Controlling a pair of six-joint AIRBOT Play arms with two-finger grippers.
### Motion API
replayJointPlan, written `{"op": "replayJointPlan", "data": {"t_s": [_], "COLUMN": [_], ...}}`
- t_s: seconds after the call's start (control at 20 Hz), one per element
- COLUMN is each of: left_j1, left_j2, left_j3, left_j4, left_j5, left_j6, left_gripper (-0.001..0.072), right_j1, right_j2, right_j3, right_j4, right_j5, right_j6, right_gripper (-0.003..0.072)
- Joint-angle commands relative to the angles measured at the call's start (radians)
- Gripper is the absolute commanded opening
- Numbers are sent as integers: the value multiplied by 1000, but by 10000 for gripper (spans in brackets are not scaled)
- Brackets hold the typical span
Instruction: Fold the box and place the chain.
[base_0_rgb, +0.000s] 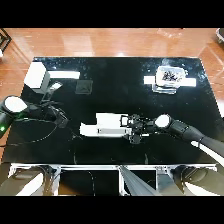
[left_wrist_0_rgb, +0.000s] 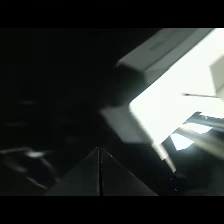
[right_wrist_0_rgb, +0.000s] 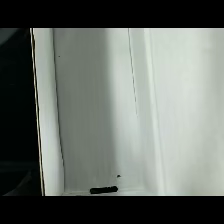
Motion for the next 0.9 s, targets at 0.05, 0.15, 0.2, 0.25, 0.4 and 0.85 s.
{"op": "replayJointPlan", "data": {"t_s": [0.05,0.15,0.2,0.25,0.4,0.85], "left_j1": [142,140,140,140,140,7], "left_j2": [-21,-59,-82,-106,-188,-327], "left_j3": [-74,-110,-124,-132,-135,-134], "left_j4": [-71,-135,-165,-186,-256,-360], "left_j5": [-42,-40,-40,-40,-40,41], "left_j6": [-265,-306,-305,-306,-305,-237], "left_gripper": [22,22,22,22,21,20], "right_j1": [1,1,1,1,1,1], "right_j2": [0,0,0,0,0,0], "right_j3": [-1,-1,-1,-1,-1,-1], "right_j4": [0,0,0,0,0,0], "right_j5": [0,0,0,0,0,0], "right_j6": [0,0,0,0,0,0], "right_gripper": [305,305,305,305,305,305]}}
